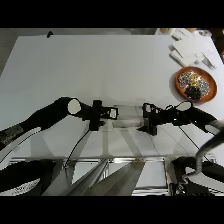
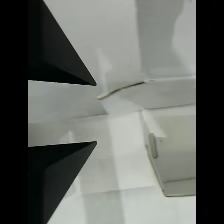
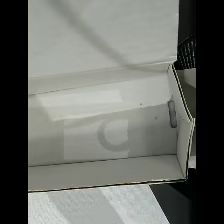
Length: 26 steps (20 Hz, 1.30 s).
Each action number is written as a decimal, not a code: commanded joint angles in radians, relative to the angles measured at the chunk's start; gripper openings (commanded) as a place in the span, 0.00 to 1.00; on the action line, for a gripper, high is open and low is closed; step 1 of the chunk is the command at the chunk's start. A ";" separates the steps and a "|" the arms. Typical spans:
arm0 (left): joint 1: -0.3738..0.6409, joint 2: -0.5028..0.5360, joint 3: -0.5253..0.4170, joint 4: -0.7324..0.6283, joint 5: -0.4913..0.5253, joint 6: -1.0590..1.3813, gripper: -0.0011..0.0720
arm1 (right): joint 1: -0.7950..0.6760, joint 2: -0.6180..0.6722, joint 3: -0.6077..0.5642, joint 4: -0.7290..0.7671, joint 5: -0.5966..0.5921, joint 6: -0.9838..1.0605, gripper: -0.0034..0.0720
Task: Fold the box and place the chain.
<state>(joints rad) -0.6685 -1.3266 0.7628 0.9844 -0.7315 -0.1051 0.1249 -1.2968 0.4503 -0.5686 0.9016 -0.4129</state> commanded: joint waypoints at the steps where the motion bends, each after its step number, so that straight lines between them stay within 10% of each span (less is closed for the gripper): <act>1: -0.021 -0.027 0.000 -0.051 0.029 0.064 0.55 | 0.000 0.000 0.000 0.000 0.000 0.000 0.59; 8: -0.037 -0.030 0.000 -0.065 -0.042 0.056 0.36 | 0.000 0.001 0.000 0.000 0.000 0.000 0.59; 15: -0.070 -0.031 0.000 -0.161 0.110 0.056 0.34 | 0.000 0.000 0.000 0.000 0.000 0.000 0.59; 17: -0.084 -0.031 0.000 -0.193 0.117 0.057 0.16 | 0.000 0.000 0.000 0.000 0.000 0.000 0.59; 21: -0.094 -0.047 0.000 -0.241 0.114 0.056 0.17 | 0.000 0.000 0.000 0.000 0.000 0.000 0.59; 26: -0.103 -0.053 0.000 -0.259 0.113 0.052 0.55 | 0.000 0.000 0.000 0.000 0.000 0.000 0.59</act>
<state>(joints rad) -0.7673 -1.3781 0.7628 0.7418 -0.6224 -0.0486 0.1249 -1.2964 0.4503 -0.5686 0.9012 -0.4133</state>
